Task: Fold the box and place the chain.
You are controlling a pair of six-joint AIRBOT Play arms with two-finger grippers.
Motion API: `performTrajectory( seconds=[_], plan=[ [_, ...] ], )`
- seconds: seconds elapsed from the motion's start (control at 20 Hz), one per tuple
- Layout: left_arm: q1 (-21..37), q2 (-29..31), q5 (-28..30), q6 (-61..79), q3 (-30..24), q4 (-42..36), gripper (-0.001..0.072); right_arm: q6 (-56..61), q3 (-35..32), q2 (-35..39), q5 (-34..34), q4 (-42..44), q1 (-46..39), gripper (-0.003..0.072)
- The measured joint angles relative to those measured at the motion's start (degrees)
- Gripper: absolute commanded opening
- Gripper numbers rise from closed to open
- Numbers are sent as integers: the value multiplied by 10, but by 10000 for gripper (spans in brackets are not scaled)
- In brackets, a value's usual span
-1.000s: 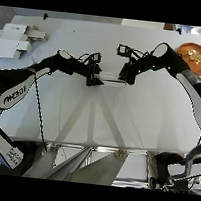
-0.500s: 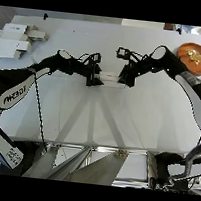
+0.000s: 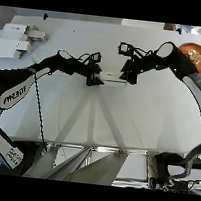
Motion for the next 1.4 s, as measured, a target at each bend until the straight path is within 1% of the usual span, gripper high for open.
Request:
performTrajectory(
  seconds=[0.1, 0.15, 0.2, 0.25, 0.5, 0.6, 0.75, 0.9, 1.0, 1.2, 1.4],
  plan=[
    [0, 0, 0, 0, 0, 1, 395, 10, 0, 8, -8, 9, 0, 153],
    [0, 0, 0, 1, 0, 1, 395, 24, 0, 10, -11, 21, 0, 115],
    [0, 0, -1, 2, 0, 1, 395, 39, 0, 11, -13, 38, 0, 30],
    [0, 0, -1, 2, 0, 1, 395, 56, 0, 10, -15, 63, -1, 12],
    [0, 0, -2, 2, 0, 1, 395, 107, 0, -18, -25, 246, -6, 12],
    [0, 0, -2, 2, 0, 1, 395, 136, 0, -38, -29, 287, -7, 12],
    [0, 0, -2, 2, 0, 1, 395, 186, 0, -76, -41, 321, -4, 12],
    [0, 0, -2, 2, 0, 2, 395, 230, 0, -108, -51, 334, 6, 12],
    [0, 0, -2, 2, 0, 2, 395, 256, 0, -120, -56, 328, 12, 12],
    [0, 0, -2, 2, 0, 2, 395, 315, 0, -130, -57, 265, 21, 12],
    [0, 0, -2, 3, 0, 2, 395, 347, 1, -132, -57, 218, 24, 12]
  ],
)
